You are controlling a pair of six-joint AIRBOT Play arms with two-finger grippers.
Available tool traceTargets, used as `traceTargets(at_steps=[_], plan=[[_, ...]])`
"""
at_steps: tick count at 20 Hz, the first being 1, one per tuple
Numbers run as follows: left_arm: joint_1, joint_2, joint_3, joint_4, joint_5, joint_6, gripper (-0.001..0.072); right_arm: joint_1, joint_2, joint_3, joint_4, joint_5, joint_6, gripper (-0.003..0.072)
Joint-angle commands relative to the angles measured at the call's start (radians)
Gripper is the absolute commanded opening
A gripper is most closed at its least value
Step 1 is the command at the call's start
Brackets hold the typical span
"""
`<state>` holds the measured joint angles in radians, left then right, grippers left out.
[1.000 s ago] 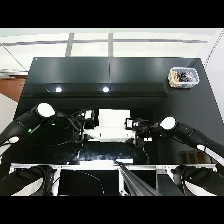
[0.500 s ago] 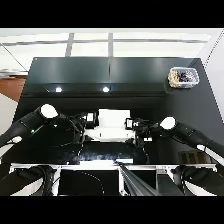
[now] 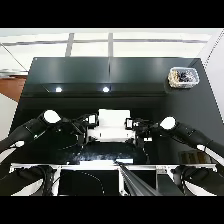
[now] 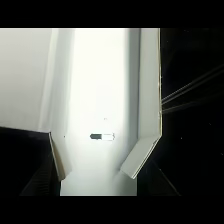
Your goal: Fold the box and place the chain.
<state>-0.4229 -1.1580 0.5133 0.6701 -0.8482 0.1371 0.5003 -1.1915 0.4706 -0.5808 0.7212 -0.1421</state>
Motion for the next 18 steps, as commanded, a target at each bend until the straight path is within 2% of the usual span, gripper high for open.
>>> traceTargets(at_steps=[1, 2, 3, 6, 9, 11, 12, 13, 18], plan=[[-0.037, -0.001, -0.002, 0.006, 0.046, 0.012, 0.0616, 0.001, -0.001, 0.0, 0.0, 0.0, 0.0, 0.0407], [-0.044, -0.001, -0.002, 0.005, 0.069, 0.01, 0.0547, 0.001, -0.001, 0.0, 0.0, 0.0, 0.0, 0.0407], [-0.047, -0.001, -0.001, 0.005, 0.085, 0.005, 0.0433, 0.001, -0.001, 0.0, 0.0, 0.0, 0.0, 0.0407], [-0.047, -0.001, 0.0, 0.002, 0.082, -0.014, 0.0389, 0.001, -0.001, 0.0, 0.0, 0.0, 0.0, 0.0407], [-0.046, -0.001, 0.0, 0.003, 0.082, -0.014, 0.0399, 0.001, -0.001, 0.0, 0.0, 0.0, 0.0, 0.0407], [-0.046, 0.001, 0.0, 0.003, 0.082, -0.013, 0.0436, 0.001, -0.001, 0.0, 0.0, 0.0, 0.0, 0.0407], [-0.046, 0.002, 0.0, 0.006, 0.084, -0.013, 0.0533, 0.001, -0.001, 0.0, 0.0, 0.0, 0.0, 0.0407], [-0.046, 0.005, 0.0, 0.011, 0.084, -0.013, 0.0564, 0.001, -0.001, 0.0, 0.0, 0.0, 0.0, 0.0407], [-0.046, 0.024, 0.0, 0.06, 0.083, -0.013, 0.0563, 0.001, -0.001, 0.0, 0.0, 0.0, 0.0, 0.0407]])
